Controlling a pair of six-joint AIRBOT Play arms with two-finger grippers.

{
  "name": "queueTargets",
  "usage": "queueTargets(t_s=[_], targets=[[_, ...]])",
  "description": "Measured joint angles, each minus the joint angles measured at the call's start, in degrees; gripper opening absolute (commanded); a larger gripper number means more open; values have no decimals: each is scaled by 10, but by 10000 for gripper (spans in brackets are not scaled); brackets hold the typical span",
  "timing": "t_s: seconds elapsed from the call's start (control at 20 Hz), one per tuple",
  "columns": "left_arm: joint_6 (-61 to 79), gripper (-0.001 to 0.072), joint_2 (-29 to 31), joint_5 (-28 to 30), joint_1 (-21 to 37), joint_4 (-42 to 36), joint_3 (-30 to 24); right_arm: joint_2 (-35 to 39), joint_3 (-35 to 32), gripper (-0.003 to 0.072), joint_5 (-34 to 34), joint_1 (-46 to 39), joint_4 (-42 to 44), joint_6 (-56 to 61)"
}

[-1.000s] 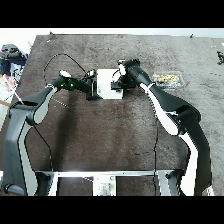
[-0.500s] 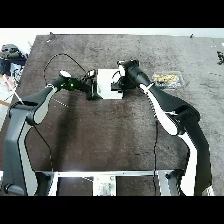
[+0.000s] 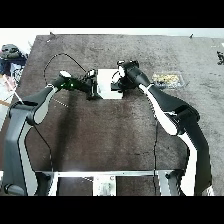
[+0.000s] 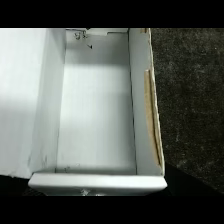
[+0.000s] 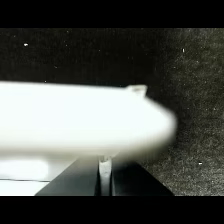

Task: Fold the box and place the chain.

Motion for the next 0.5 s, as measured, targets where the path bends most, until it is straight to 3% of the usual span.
queueTargets(t_s=[0.15,0.2,0.5], targets=[[0,447,0,0,0,0,0,0,-2,27,-5,0,2,0],[2,447,0,0,0,0,0,0,-2,147,-7,0,3,-1],[2,447,0,-2,1,1,0,10,-3,153,-12,1,6,0]])
